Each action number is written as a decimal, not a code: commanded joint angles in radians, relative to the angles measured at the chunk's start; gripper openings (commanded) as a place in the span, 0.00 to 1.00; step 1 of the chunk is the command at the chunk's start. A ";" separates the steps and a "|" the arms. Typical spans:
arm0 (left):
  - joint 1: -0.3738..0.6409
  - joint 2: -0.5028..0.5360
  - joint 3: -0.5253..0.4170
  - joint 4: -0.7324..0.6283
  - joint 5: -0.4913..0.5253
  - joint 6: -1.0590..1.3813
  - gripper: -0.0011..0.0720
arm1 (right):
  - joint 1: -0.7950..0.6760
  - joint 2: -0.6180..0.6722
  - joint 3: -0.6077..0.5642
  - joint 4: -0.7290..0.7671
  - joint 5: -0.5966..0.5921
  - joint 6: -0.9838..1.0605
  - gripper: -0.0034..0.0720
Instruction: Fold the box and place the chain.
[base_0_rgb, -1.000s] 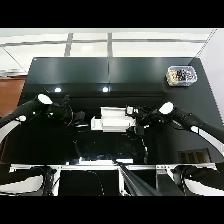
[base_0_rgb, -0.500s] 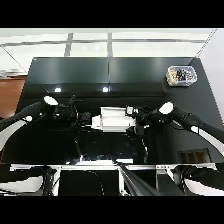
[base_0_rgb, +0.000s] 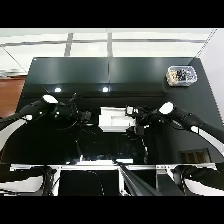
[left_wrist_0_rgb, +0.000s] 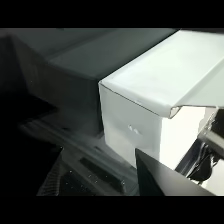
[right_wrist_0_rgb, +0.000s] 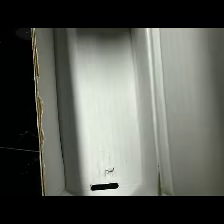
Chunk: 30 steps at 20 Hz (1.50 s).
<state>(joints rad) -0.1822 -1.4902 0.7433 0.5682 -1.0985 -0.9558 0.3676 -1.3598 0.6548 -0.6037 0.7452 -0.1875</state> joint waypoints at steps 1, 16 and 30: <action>0.000 0.000 0.032 -0.008 -0.031 0.010 0.76 | 0.000 0.000 0.001 0.000 -0.002 0.000 0.30; -0.080 0.000 0.126 -0.072 -0.085 0.007 0.70 | 0.000 0.000 0.001 0.000 -0.002 0.000 0.30; -0.250 0.002 0.271 0.278 -0.016 -0.418 0.67 | 0.000 0.000 0.001 0.000 -0.002 0.000 0.30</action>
<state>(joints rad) -0.3798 -1.4891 0.9813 0.7193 -1.1545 -1.2140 0.3676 -1.3598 0.6548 -0.6048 0.7433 -0.1890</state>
